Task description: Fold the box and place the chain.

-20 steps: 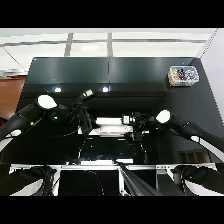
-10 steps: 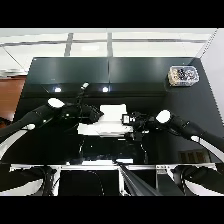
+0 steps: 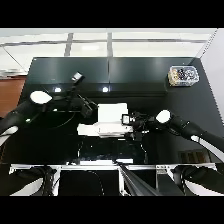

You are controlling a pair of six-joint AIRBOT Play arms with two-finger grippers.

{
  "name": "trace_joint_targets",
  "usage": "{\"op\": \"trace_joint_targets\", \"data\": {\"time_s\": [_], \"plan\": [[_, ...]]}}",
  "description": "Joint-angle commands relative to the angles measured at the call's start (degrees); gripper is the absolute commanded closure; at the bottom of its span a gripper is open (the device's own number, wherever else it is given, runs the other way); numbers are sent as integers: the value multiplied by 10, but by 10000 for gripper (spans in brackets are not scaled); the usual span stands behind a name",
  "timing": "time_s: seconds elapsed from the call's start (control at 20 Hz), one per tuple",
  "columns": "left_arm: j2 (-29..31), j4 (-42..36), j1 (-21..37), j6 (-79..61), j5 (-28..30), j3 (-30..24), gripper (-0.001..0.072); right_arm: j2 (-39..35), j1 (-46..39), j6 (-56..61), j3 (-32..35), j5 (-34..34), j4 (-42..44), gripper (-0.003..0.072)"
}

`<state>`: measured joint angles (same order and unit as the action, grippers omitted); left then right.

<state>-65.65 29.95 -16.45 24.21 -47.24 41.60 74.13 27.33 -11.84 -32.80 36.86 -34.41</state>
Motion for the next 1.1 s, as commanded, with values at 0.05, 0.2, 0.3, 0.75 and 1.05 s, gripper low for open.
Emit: {"op": "trace_joint_targets", "data": {"time_s": [0.05,0.2,0.3,0.75,1.05], "plan": [[111,-38,18,-210,-36,-99,677,0,0,0,0,0,1,514],[106,0,14,-335,-45,-143,676,0,0,0,0,0,1,514],[91,33,-1,-378,-9,-143,133,0,0,0,0,0,1,514],[-24,94,-26,-409,-6,-73,17,0,0,0,0,0,1,514],[-39,185,-39,-385,-12,-61,20,0,0,0,0,0,1,513]]}}
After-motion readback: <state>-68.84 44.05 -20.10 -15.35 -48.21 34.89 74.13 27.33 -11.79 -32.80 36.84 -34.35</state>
